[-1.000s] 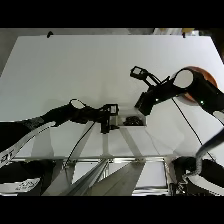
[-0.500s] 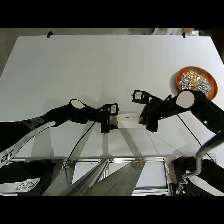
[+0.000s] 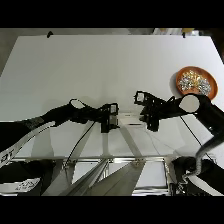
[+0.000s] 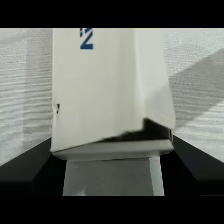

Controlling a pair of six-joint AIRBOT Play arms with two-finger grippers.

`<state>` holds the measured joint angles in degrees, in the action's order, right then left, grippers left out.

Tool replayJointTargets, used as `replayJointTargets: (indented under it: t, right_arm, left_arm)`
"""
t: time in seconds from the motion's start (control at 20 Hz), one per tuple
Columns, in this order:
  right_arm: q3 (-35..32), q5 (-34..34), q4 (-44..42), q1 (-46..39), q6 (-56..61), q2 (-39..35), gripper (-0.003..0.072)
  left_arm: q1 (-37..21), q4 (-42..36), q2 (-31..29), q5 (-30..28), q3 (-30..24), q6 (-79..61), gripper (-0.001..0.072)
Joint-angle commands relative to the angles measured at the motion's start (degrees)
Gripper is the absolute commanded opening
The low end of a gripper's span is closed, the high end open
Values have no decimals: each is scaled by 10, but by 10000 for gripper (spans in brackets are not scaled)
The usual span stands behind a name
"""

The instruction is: Fold the box and place the chain.

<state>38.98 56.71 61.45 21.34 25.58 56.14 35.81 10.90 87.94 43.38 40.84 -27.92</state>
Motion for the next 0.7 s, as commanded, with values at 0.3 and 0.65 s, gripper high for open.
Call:
replayJointTargets:
  t: [0.3,0.65]
  right_arm:
    - [-5,-22,3,0,-4,-4,157]
    - [-38,-25,-5,0,-4,-4,163]
  left_arm:
    - [0,1,0,2,0,-1,152]
    - [0,1,0,2,0,-1,152]
